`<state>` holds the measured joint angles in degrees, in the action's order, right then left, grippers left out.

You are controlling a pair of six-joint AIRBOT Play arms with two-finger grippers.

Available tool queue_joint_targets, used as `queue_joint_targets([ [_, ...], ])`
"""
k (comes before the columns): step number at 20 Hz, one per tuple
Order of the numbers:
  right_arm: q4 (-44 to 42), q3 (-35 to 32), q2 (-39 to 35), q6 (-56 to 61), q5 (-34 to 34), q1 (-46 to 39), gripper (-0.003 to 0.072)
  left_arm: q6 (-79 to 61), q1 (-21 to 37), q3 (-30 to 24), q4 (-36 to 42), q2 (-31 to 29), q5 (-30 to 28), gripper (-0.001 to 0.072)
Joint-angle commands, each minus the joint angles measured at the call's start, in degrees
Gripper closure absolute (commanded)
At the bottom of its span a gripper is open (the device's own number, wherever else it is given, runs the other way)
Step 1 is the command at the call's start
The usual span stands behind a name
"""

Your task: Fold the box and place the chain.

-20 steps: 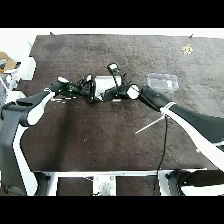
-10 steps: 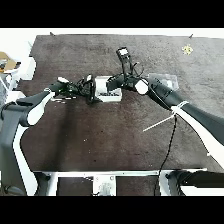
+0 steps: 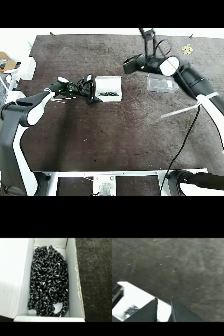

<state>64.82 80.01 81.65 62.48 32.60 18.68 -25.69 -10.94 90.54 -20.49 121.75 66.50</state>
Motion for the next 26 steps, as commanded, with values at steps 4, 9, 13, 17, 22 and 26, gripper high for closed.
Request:
queue_joint_targets([
  [4,-20.5,14.71,15.32,-24.13,16.96,-9.84,0.049,-0.07,0.0,0.0,0.0,0.02,-0.02,0.0296],
  [9,-37.66,15.82,24.94,-39.54,23.34,-12.31,0.0606,-0.04,0.0,0.0,0.0,0.02,-0.04,0.0296],
  [13,-38.29,15.82,26.97,-44.19,25.81,-12.24,0.0587,-0.07,0.0,0.0,0.0,0.02,-0.04,0.0296],
  [17,-38.73,15.56,26.95,-49.75,30.4,-11.91,0.0589,-0.04,0.0,0.0,0.0,0.02,-0.02,0.0296],
  [22,-38.49,14.71,25.73,-55.74,30.88,-10.08,0.061,-0.04,0.0,0.0,0.0,0.02,-0.02,0.0296],
  [26,-38.53,6.4,21.4,-62.05,28.68,-7.96,0.0608,-0.07,0.0,0.0,0.0,0.02,-0.02,0.0296],
])
